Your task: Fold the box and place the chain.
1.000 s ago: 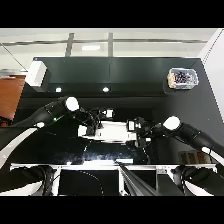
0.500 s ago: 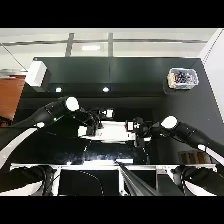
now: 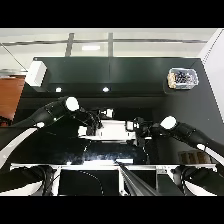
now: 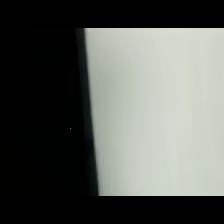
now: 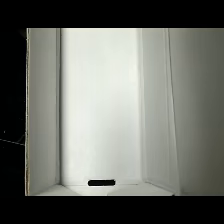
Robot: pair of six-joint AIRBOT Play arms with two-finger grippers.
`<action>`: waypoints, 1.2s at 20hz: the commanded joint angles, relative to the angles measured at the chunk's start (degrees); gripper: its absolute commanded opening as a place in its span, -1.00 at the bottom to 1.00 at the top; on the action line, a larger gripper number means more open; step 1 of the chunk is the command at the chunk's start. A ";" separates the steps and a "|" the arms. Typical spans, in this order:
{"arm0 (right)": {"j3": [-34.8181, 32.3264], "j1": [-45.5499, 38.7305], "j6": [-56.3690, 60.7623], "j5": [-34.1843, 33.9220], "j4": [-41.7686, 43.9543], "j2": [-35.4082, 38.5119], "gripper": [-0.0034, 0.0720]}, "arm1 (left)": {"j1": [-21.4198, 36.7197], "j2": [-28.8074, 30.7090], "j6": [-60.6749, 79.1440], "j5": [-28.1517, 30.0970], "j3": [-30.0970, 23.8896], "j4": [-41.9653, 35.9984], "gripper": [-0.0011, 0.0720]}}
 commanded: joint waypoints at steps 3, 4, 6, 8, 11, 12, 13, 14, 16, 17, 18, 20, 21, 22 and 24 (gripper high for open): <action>-0.04 0.02 0.26 -0.31 -0.66 -0.07 1.00 | 0.00 0.02 0.04 0.31 0.04 0.04 -0.90; -0.04 0.02 0.26 -0.31 -0.66 -0.07 1.00 | 0.00 0.02 0.04 0.31 0.04 0.04 -0.90; -0.04 0.00 0.26 -0.31 -0.66 -0.07 1.00 | 0.00 0.02 0.04 0.28 0.04 0.04 -0.90; -0.04 0.00 0.26 -0.31 -0.66 -0.04 1.00 | 0.00 0.02 0.04 0.28 0.04 0.04 -0.90; -0.04 -0.15 0.26 -0.31 -0.50 -0.04 1.00 | 0.00 0.02 0.04 0.28 0.04 0.04 -0.90; -0.04 -0.39 0.26 0.00 -0.55 -0.04 1.00 | 0.00 0.02 0.04 0.28 0.04 0.04 -0.90; -0.04 -0.68 0.28 0.42 -0.48 -0.04 1.00 | 0.00 0.02 0.04 0.28 0.04 0.04 -0.90; -0.04 -0.90 0.28 0.76 -0.48 -0.02 1.00 | 0.00 0.02 0.04 0.28 0.04 0.04 -0.90; -0.04 -0.96 0.28 0.83 -0.55 -0.02 1.00 | 0.00 0.02 0.04 0.28 0.04 0.04 -0.90; -0.04 -0.96 0.28 0.83 -0.55 -0.02 1.00 | 0.00 0.02 0.04 0.28 0.04 0.04 -0.90; -0.04 -0.94 0.28 0.83 -0.59 -0.02 1.00 | 0.00 0.02 0.04 0.28 0.04 0.04 -0.90; -0.04 -0.94 0.28 0.81 -0.70 -0.02 1.00 | -0.02 0.02 0.04 0.31 0.04 0.02 -0.90; -0.04 -0.94 0.28 0.79 -0.70 -0.02 1.00 | -0.02 0.02 0.04 0.31 0.04 0.00 -0.90; -0.04 -0.94 0.28 0.79 -0.70 -0.02 0.98 | -0.02 0.02 0.04 0.28 0.04 -0.15 -0.90; -0.04 -0.94 0.28 0.79 -0.72 -0.02 0.73 | -0.02 0.02 0.02 0.26 0.04 -0.48 -0.90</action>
